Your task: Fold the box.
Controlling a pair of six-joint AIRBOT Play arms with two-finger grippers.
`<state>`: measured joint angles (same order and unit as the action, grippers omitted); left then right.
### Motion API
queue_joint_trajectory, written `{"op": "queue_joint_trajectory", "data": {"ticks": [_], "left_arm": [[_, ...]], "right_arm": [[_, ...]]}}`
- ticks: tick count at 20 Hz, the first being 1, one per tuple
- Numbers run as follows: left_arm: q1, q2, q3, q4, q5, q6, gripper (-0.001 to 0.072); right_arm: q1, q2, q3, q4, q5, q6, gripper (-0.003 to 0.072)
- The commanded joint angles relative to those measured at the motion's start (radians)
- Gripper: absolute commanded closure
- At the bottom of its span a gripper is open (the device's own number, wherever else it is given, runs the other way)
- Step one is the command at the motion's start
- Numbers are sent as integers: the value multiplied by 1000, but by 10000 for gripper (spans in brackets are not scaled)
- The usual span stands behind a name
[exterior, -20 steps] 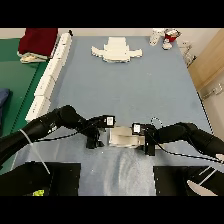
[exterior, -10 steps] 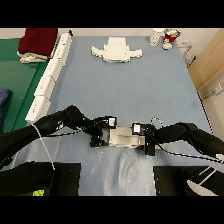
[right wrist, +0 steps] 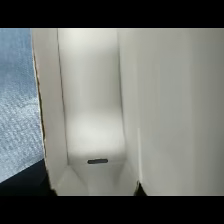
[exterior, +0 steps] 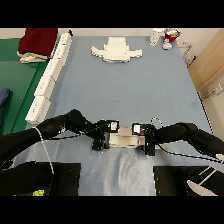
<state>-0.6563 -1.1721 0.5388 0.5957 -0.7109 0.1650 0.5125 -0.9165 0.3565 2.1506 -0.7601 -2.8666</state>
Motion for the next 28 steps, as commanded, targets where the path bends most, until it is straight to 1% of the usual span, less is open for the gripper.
{"op": "queue_joint_trajectory", "data": {"ticks": [1,4,8,14,16,28], "left_arm": [[-30,0,-42,-16,71,3,19],[-36,0,-62,-36,101,3,19],[-36,0,-62,-132,135,3,19],[-36,-1,-62,-129,140,3,21],[-36,-1,-64,-128,138,4,260],[-36,0,-69,-128,127,11,256]], "right_arm": [[0,0,1,0,0,2,173],[0,0,1,0,0,2,173],[0,0,1,0,0,2,173],[0,0,1,0,0,2,173],[0,0,1,0,0,2,173],[0,0,1,0,0,2,173]]}}
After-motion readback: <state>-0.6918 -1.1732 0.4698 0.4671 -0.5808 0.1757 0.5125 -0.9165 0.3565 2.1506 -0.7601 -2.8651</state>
